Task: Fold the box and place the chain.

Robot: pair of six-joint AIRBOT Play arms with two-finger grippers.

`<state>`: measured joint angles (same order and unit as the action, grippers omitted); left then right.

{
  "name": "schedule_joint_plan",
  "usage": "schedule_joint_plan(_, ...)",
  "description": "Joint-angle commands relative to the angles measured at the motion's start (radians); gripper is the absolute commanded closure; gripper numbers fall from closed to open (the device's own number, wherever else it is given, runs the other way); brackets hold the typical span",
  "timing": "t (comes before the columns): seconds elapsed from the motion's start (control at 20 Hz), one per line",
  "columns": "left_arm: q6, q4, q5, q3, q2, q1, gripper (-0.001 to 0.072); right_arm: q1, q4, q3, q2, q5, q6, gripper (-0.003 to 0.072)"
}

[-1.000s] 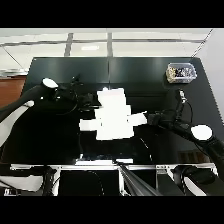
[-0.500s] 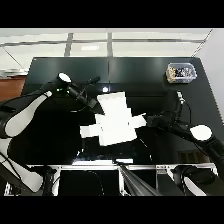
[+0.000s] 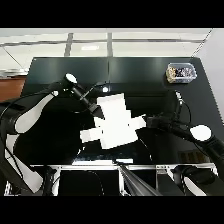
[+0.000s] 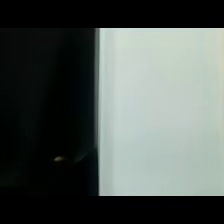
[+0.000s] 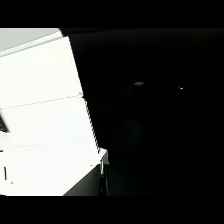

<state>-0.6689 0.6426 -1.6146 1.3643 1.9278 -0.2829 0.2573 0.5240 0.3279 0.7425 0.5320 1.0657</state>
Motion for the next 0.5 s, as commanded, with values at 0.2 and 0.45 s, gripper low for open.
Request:
schedule_joint_plan(0.2, -0.102, 0.081, -0.018, 0.088, -0.030, -0.004, 0.0688, -0.060, 0.203, 0.118, -0.001, 0.216, -0.007, -0.0021)
schedule_joint_plan(0.45, -0.028, 0.023, 0.097, -0.093, -0.262, -0.026, 0.0689, -0.188, 0.616, 0.313, -0.002, 0.515, -0.008, -0.0020)
